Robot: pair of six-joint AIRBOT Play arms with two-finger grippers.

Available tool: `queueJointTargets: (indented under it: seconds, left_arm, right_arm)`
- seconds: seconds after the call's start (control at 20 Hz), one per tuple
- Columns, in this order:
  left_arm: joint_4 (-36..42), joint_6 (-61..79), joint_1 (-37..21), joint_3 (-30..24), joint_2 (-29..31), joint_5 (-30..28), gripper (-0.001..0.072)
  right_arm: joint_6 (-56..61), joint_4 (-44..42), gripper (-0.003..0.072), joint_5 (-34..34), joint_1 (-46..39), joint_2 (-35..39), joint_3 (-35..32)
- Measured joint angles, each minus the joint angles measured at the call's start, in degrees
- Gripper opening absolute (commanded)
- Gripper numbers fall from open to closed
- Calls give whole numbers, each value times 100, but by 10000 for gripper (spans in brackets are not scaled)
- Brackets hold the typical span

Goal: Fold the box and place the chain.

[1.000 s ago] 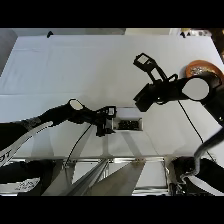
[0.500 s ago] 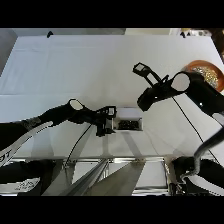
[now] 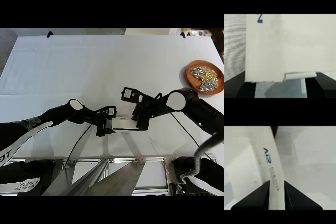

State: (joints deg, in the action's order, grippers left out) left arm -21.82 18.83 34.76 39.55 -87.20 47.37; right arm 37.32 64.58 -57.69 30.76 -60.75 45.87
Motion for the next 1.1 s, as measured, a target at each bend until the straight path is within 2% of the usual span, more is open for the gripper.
queueJointTargets:
  seconds: [0.45, 0.75, 1.1]
  left_arm:
    - [2, 0, 2, 0, 0, 0, 172]
    - [2, 0, 2, 0, 0, 0, 172]
    - [2, -2, 2, 0, 0, 0, 172]
  right_arm:
    - [-560, -352, 178, 131, 136, 343, -229]
    - [-662, -470, 178, 417, 138, 348, -354]
    - [-789, -787, 178, 409, 138, 129, -372]
